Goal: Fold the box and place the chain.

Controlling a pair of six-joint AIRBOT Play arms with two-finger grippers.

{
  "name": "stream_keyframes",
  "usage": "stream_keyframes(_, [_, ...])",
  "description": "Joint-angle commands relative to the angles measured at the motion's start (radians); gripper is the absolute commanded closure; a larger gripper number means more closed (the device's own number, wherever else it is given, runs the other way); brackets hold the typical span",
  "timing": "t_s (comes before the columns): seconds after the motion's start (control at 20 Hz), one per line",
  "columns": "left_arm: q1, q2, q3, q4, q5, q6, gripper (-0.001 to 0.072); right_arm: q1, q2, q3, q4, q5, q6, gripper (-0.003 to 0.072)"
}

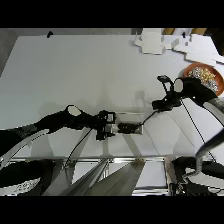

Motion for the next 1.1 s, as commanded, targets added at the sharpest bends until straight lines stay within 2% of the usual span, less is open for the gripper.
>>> stream_keyframes(0.0, [0.000, 0.000, 0.000, 0.000, 0.000, 0.000, 0.0502, 0.001, 0.080, 0.000, 0.004, 0.038, -0.028, 0.0669])
stream_keyframes(0.35, [0.000, 0.000, 0.000, 0.000, 0.000, 0.000, 0.0502, 0.060, 0.436, 0.000, 0.012, 0.171, -0.065, 0.0669])
stream_keyframes(0.55, [0.000, 0.000, 0.000, 0.000, 0.000, 0.000, 0.0502, 0.156, 0.592, 0.000, 0.100, 0.217, -0.065, 0.0669])
stream_keyframes(0.85, [0.000, 0.000, 0.000, 0.000, 0.000, 0.000, 0.0502, 0.264, 0.674, 0.000, 0.353, 0.178, -0.075, 0.0669])
stream_keyframes(1.05, [0.000, 0.001, 0.000, 0.000, 0.000, 0.000, 0.0502, 0.320, 0.674, 0.000, 0.446, 0.116, -0.080, 0.0669])
